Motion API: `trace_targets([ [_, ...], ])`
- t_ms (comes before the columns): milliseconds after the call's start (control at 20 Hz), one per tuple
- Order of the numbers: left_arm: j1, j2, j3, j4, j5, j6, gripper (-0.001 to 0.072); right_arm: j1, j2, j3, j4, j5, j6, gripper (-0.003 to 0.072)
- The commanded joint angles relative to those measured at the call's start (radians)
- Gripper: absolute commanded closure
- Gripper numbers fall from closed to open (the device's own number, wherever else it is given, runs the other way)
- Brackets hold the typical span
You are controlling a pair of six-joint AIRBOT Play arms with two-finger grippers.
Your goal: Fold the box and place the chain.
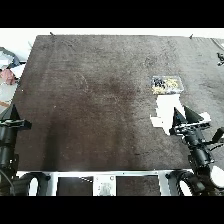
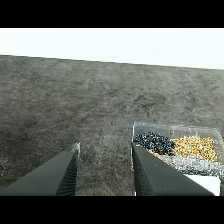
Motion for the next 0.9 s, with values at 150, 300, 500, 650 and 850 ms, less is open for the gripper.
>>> trace_targets([
  [150,0.0,0.0,0.001,0.0,0.0,0.0,0.0696,0.001,0.0,0.002,-0.008,-0.004,0.008,0.0301],
  [300,0.0,0.0,0.001,0.0,0.0,0.0,0.0696,0.001,0.0,0.004,-0.007,-0.012,0.008,0.0301],
  [500,0.0,0.0,0.001,0.0,0.0,0.0,0.0696,0.0,-0.014,0.077,0.027,-0.087,0.008,0.0301],
  [650,0.0,0.0,0.001,0.0,0.0,0.0,0.0696,0.0,-0.151,0.202,0.049,-0.171,0.006,0.03],
  [850,0.0,0.0,0.001,0.0,0.0,0.0,0.0696,-0.027,-0.519,0.448,0.096,-0.193,0.0,0.0299],
])
